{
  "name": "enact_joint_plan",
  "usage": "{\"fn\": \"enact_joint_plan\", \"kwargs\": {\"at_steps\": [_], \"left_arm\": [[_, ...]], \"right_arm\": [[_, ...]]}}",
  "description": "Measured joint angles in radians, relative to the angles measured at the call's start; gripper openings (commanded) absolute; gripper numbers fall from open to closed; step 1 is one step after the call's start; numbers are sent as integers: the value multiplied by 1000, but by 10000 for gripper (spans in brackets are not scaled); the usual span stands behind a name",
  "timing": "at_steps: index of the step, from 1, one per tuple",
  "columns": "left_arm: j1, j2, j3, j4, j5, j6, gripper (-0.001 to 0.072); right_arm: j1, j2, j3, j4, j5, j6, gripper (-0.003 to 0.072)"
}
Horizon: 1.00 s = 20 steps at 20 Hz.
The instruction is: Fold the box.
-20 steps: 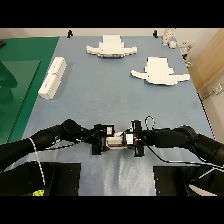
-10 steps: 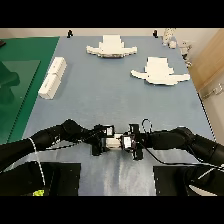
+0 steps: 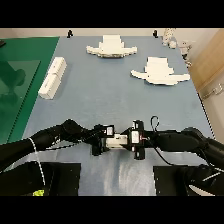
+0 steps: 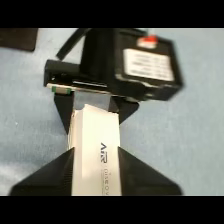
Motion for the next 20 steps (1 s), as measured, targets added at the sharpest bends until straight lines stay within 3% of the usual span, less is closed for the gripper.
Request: {"fn": "enact_joint_plan", "kwargs": {"at_steps": [1,8,13,20], "left_arm": [[0,0,0,0,0,0,462],[0,0,0,0,2,-1,462],[0,0,0,0,2,-1,462],[-1,0,0,0,2,0,462]], "right_arm": [[-8,13,-5,0,3,61,0],[-2,57,-140,128,146,369,0],[64,64,-217,163,266,438,0],[114,66,-286,171,346,484,0]]}}
